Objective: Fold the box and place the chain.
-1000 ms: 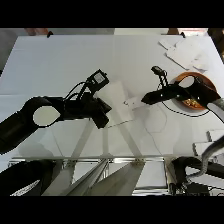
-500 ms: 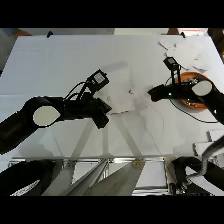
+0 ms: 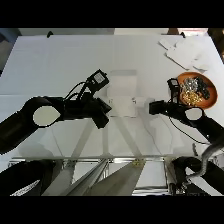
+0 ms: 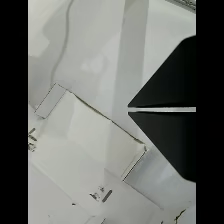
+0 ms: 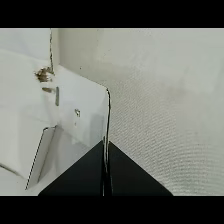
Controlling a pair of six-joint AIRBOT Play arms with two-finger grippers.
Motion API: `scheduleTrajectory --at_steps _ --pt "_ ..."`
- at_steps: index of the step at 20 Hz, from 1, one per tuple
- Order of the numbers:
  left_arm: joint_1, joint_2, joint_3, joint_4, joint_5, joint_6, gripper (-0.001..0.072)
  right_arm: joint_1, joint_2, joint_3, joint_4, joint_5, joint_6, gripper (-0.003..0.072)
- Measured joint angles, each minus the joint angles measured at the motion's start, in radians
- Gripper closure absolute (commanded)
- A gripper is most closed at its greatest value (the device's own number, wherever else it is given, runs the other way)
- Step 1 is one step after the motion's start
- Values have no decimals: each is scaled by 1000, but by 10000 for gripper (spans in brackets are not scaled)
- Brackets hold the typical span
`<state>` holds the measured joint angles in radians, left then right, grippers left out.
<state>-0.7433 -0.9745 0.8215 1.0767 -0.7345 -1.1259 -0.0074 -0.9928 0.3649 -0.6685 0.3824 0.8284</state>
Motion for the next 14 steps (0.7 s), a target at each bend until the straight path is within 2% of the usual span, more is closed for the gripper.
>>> scheduleTrajectory --at_steps 14 --pt "0 0 0 0 0 0 673 21 3 -24 23 -56 -14 679"
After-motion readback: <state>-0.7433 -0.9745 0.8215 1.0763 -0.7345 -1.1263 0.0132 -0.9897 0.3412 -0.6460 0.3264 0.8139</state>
